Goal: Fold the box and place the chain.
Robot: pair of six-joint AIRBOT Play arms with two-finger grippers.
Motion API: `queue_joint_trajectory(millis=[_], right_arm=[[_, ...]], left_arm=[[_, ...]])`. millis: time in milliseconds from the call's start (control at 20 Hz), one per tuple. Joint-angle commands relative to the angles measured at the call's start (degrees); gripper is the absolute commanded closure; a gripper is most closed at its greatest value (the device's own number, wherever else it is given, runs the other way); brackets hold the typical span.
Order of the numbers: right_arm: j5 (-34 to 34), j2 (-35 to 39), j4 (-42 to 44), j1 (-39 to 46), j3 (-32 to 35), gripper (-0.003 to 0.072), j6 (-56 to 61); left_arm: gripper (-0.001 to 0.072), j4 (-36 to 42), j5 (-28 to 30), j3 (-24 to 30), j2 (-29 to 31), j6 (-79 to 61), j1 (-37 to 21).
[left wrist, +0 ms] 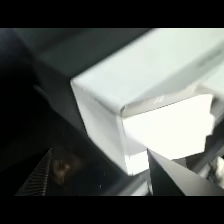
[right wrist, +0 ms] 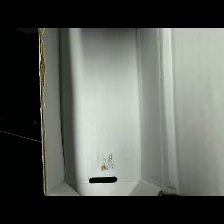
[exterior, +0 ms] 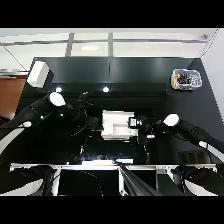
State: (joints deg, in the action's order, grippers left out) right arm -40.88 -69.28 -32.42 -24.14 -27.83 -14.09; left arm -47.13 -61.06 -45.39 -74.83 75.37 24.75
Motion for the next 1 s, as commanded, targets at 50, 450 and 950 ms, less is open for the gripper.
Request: queue_joint_trajectory(millis=[50,450,950], right_arm=[[0.02,-0.02,0.0,-0.02,0.0,0.0485,0.02],[0.07,-0.02,0.0,-0.02,0.0,0.0486,0.04],[0.0,-0.02,-0.02,-0.02,0.0,0.0486,0.02]], left_arm=[[-0.0003,-4.92,13.81,-0.37,0.55,11.1,8.13],[0.0008,-31.39,9.14,-4.92,-0.55,37.86,18.34],[0.0237,-40.37,0.59,-13.6,-6.05,55.3,24.79]])
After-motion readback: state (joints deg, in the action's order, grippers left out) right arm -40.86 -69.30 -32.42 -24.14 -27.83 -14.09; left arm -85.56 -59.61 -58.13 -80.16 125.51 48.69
